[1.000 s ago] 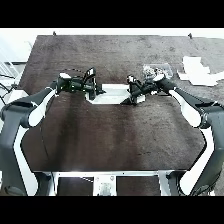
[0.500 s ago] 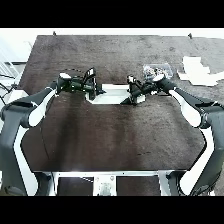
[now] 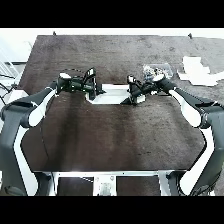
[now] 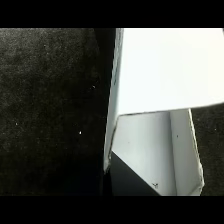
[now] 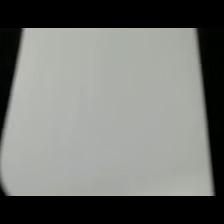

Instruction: Fold the box and place the chain.

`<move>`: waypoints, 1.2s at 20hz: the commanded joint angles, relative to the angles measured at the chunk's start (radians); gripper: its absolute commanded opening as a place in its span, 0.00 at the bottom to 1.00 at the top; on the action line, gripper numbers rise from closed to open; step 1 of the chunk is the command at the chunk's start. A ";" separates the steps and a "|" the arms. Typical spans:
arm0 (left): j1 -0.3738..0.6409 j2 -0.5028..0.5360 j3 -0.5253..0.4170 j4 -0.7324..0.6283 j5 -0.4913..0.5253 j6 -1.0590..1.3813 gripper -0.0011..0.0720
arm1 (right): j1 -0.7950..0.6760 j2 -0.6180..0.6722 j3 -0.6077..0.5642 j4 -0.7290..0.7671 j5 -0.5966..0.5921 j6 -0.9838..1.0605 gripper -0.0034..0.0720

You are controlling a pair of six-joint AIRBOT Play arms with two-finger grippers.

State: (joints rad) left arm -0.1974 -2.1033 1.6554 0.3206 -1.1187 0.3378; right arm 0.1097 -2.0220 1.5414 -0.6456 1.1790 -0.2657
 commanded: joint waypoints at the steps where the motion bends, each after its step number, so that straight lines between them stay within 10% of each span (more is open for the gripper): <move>1: 0.000 0.001 0.000 0.000 0.000 0.000 0.04 | 0.001 -0.001 0.000 0.001 0.000 0.000 0.75; 15: 0.000 0.001 0.000 -0.007 -0.016 0.000 0.04 | 0.001 -0.001 0.000 0.001 0.000 0.000 0.76; 16: 0.000 0.002 0.000 -0.010 -0.019 0.000 0.12 | 0.001 -0.001 0.000 0.001 0.000 -0.001 0.75; 17: 0.000 0.002 0.000 -0.015 -0.018 0.000 0.47 | 0.001 -0.001 0.000 0.001 0.000 0.000 0.75; 18: 0.000 0.002 0.000 -0.016 -0.018 0.000 0.60 | 0.001 -0.001 0.000 0.001 0.000 -0.001 0.76; 24: 0.026 0.003 0.023 -0.033 -0.109 0.000 0.59 | 0.001 -0.001 0.000 0.001 0.000 0.000 0.75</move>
State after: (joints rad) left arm -0.1852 -2.1014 1.6634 0.2977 -1.1675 0.3374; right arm 0.1097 -2.0220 1.5414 -0.6449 1.1786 -0.2668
